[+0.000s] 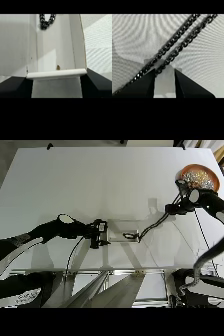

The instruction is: Fold the box and place the chain.

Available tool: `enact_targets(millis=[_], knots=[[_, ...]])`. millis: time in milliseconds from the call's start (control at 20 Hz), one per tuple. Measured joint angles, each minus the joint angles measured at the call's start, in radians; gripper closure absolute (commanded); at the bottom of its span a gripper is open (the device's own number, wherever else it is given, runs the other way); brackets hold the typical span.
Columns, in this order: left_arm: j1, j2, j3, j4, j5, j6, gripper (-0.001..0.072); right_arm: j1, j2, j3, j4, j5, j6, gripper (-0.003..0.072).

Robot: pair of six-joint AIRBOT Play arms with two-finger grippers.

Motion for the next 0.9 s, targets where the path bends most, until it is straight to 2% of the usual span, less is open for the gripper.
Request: enact_targets(millis=[100, 300, 800, 850, 900], knots=[[0.0, 0.0, 0.0, 0.0, 0.0, 0.0, 0.0497, 0.0, -0.005, 0.0, 0.005, -0.014, 0.003, 0.0467], [0.0, 0.0, 0.0, 0.0, 0.0, 0.0, 0.0497, 0.0, -0.009, 0.0, 0.01, -0.026, 0.002, 0.0602], [0.0, 0.0, 0.0, 0.0, 0.0, 0.0, 0.0497, 0.0, -0.013, 0.0, 0.011, -0.018, 0.002, 0.0607], [0.0, 0.0, 0.0, 0.0, 0.0, 0.0, 0.0497, 0.0, -0.013, 0.0, 0.011, -0.016, 0.002, 0.0613], [0.0, 0.0, 0.0, 0.0, 0.0, 0.0, 0.0497, 0.0, -0.013, 0.0, 0.011, -0.015, 0.002, 0.0664]])
